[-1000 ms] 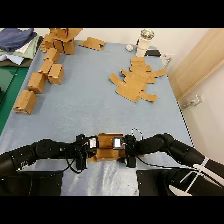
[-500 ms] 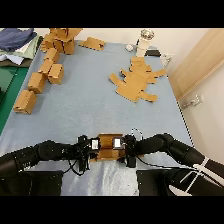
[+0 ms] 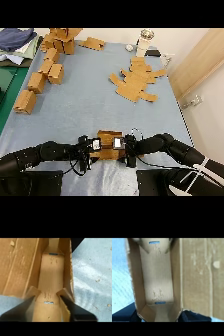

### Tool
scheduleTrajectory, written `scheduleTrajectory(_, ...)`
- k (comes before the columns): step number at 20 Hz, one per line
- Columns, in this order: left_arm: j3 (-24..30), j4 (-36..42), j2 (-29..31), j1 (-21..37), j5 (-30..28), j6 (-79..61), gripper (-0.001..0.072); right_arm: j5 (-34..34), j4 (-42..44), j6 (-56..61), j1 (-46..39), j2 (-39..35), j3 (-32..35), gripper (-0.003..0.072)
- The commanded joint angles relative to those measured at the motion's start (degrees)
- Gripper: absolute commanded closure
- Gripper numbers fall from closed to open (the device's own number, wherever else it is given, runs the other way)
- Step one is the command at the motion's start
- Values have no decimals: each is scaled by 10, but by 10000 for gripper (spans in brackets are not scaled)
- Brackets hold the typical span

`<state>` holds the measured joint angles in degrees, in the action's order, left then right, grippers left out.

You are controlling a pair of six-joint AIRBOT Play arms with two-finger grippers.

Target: Fold the box.

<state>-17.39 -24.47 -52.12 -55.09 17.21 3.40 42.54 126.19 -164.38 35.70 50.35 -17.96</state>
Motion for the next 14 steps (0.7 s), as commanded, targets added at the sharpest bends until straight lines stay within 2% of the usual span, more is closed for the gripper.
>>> scheduleTrajectory(1,0,5,0,1,-1,0,38,0,0,0,0,0,0,258)
scheduleTrajectory(7,0,4,0,1,-1,0,40,0,0,0,0,0,0,258)
scheduleTrajectory(8,0,4,0,1,-2,0,86,0,0,0,0,0,0,258)
scheduleTrajectory(9,0,1,0,2,-4,0,327,0,0,0,0,0,0,258)
scheduleTrajectory(10,0,-4,0,2,-7,0,653,0,0,0,0,0,0,258)
scheduleTrajectory(11,0,-10,2,2,-9,7,696,0,0,0,0,0,0,258)
scheduleTrajectory(14,0,-36,27,7,-16,75,696,0,0,0,0,0,0,258)
